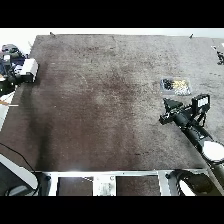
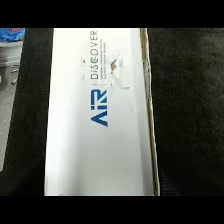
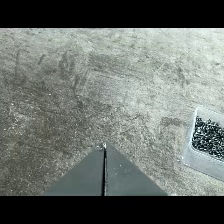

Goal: Fold the box and place the chain.

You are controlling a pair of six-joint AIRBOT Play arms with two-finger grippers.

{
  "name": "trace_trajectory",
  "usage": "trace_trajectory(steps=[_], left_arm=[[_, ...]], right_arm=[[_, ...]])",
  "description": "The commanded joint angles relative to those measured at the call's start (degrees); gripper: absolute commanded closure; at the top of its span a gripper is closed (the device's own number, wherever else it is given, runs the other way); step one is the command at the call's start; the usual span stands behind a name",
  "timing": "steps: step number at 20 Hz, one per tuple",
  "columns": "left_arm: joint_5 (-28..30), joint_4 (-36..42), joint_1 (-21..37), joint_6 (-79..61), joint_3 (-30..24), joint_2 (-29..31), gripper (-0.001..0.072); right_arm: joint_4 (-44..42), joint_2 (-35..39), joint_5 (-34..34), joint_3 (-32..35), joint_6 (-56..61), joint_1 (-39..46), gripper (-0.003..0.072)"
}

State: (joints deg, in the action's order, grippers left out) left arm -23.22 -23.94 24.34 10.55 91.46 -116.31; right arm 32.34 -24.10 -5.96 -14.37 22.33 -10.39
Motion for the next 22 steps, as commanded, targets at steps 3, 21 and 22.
trace_trajectory(steps=[3, 21, 22], left_arm=[[0.68, -0.04, 0.04, -0.07, 0.9, 2.16, 0.0034], [-5.95, 14.16, -0.66, -0.09, -8.66, 39.45, 0.0706], [-2.64, 15.63, -1.9, -3.91, -12.72, 42.97, 0.0706]], right_arm=[[-0.02, 0.04, 0.0, 0.04, 0.0, 0.0, 0.0676], [-0.02, 0.04, 0.0, 0.04, 0.0, 0.0, 0.0676], [-0.02, 0.04, -0.02, 0.04, 0.0, 0.0, 0.0676]])
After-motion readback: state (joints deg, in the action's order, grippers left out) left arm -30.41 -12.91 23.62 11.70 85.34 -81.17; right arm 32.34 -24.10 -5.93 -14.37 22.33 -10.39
